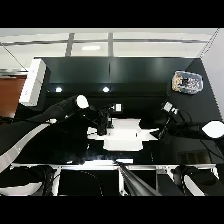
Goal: Fold the box and place the chain.
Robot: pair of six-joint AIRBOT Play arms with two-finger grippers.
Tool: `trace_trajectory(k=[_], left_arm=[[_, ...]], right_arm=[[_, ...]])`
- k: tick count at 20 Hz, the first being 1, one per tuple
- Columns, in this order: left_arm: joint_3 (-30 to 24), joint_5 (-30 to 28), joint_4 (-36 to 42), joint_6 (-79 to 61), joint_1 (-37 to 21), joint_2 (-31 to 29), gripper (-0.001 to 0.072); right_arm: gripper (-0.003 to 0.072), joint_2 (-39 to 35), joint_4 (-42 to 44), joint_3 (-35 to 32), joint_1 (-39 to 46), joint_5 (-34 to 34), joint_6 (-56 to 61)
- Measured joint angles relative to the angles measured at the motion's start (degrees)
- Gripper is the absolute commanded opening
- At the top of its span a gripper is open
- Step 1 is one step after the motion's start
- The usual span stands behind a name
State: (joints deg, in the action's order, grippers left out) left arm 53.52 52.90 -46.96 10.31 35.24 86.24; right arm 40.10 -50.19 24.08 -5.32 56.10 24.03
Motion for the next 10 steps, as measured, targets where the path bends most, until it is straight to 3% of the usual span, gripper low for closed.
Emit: trace_trajectory(k=[10], left_arm=[[0.0,0.2,-0.5,2.1,0.0,0.0,0.0027]], right_arm=[[0.0647,7.2,-0.8,-2.2,-11.0,0.9,-7.3]])
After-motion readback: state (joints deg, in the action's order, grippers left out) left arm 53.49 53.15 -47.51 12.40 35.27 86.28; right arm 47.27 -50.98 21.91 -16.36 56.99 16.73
